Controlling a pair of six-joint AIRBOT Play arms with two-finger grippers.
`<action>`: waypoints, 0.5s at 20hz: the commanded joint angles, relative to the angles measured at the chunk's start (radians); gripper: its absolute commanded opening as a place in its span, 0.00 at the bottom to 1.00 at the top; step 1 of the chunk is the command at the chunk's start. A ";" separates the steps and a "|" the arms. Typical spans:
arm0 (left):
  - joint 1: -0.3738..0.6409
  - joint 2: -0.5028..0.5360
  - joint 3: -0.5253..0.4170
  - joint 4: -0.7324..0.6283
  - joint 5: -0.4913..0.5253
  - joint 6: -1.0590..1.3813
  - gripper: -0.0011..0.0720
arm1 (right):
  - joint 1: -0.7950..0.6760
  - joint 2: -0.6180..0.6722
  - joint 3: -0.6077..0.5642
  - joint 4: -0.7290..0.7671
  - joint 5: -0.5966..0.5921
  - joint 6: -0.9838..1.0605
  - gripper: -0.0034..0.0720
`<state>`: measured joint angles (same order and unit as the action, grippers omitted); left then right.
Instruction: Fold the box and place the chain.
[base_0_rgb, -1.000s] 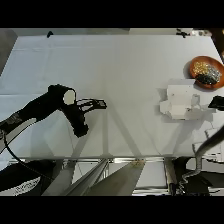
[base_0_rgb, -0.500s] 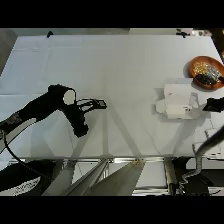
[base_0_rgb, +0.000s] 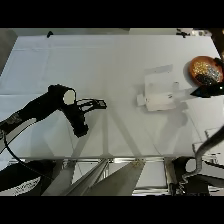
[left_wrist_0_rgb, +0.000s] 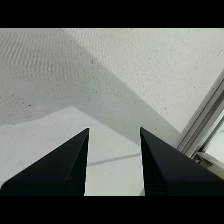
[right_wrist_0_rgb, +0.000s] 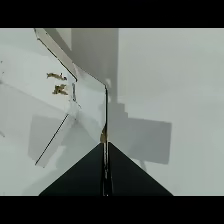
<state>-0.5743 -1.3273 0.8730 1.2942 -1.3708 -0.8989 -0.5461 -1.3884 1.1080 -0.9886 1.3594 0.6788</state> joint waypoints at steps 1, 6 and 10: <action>-0.001 0.001 0.000 0.000 0.000 0.000 0.48 | 0.104 0.081 -0.040 0.107 0.014 -0.059 0.06; -0.001 0.001 0.000 0.000 0.002 0.002 0.48 | 0.185 0.209 -0.252 0.190 -0.065 -0.114 0.06; -0.001 0.001 0.000 -0.001 0.002 0.000 0.48 | 0.185 0.298 -0.435 0.266 -0.104 -0.144 0.06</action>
<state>-0.5743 -1.3273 0.8730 1.2942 -1.3705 -0.8986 -0.3721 -1.1522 0.7906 -0.7944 1.2881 0.5648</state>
